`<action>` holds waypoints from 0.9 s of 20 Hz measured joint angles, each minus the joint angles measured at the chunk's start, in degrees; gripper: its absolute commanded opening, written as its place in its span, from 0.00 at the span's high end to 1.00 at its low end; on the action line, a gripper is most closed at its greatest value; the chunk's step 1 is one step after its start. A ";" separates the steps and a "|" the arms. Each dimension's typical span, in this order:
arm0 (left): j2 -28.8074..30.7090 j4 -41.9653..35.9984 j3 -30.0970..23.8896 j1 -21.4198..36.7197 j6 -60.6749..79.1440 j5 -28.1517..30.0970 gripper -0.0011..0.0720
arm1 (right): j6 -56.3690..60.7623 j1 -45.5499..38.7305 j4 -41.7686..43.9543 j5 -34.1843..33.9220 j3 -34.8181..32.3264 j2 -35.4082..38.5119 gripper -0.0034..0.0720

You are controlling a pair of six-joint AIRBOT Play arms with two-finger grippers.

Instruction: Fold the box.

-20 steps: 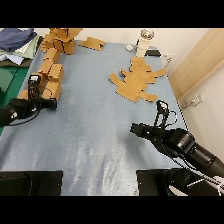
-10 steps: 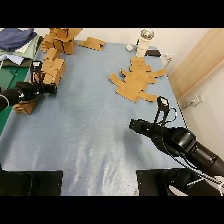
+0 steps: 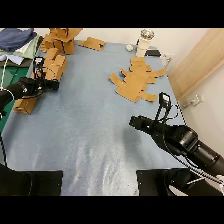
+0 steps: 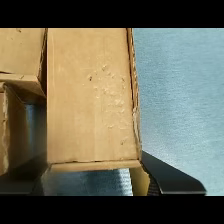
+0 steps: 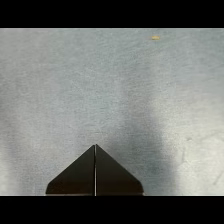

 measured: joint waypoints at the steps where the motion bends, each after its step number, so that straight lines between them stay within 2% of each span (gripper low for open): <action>1: -0.22 0.07 0.20 0.00 0.00 -0.37 0.27 | 0.00 0.00 -0.07 0.02 0.00 0.02 0.95; 10: -0.79 3.56 0.74 0.04 -3.65 -3.34 0.27 | 0.00 0.00 -0.24 0.04 0.04 0.02 0.95; 15: 0.63 8.26 0.68 0.17 -4.61 -7.34 0.27 | -0.02 0.02 -0.26 0.04 0.04 0.00 0.95; 18: 1.68 10.25 0.74 0.42 -5.14 -7.78 0.27 | -0.02 0.02 -0.26 0.07 0.04 0.02 0.95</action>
